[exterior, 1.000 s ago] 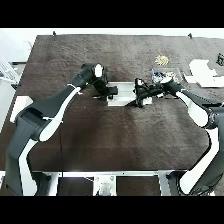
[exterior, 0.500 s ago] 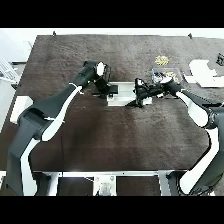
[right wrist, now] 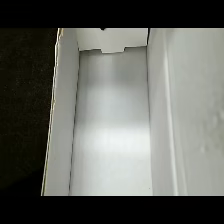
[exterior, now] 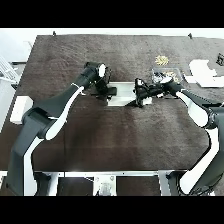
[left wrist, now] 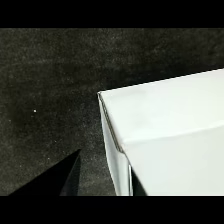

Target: Fold the box and place the chain.

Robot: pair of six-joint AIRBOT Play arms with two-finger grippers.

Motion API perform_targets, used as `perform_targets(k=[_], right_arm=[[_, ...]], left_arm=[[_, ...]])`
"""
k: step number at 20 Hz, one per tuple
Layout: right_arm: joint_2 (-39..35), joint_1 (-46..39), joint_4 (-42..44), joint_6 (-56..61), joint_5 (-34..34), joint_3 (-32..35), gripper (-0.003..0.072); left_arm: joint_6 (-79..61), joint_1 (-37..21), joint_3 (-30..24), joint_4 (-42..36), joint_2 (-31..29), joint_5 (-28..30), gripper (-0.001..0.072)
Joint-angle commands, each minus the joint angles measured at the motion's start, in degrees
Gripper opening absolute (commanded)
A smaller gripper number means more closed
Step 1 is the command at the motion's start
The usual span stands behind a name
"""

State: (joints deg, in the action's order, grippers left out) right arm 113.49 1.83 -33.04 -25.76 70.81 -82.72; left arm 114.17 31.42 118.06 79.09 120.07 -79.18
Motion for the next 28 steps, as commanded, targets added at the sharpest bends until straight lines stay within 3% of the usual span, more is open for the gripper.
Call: perform_targets(k=[1,3,12,13,14,15,23,27,28], right_arm=[[0.0,0.0,0.0,0.0,0.0,0.0,0.0584],[0.0,0.0,0.0,0.0,0.0,0.0,0.0584],[0.0,0.0,0.0,0.0,0.0,0.0,0.0584],[0.0,0.0,0.0,0.0,0.0,0.0,0.0584],[0.0,0.0,0.0,0.0,0.0,0.0,0.0584],[0.0,0.0,0.0,0.0,0.0,0.0,0.0584],[0.0,0.0,0.0,0.0,0.0,0.0,0.0584],[0.0,0.0,0.0,0.0,0.0,0.0,0.0584],[0.0,0.0,0.0,0.0,0.0,0.0,0.0584]], left_arm=[[0.1,0.0,0.1,1.0,0.1,-0.9,0.0347],[-0.1,0.0,0.1,0.9,0.1,-0.6,0.0027],[-0.2,0.0,0.5,-1.2,0.6,1.1,0.0024],[-0.2,0.0,0.6,-1.5,0.5,1.2,0.0101],[-0.2,0.0,0.9,-1.5,0.5,1.0,0.0397],[-0.2,0.0,0.9,-1.6,0.4,1.0,0.0544],[-1.6,0.0,0.9,-3.1,0.3,-0.1,0.0530],[-6.1,-0.7,1.7,-5.9,-0.2,-3.5,0.0533],[-7.5,-1.1,1.7,-6.2,-0.8,-4.2,0.0571]])
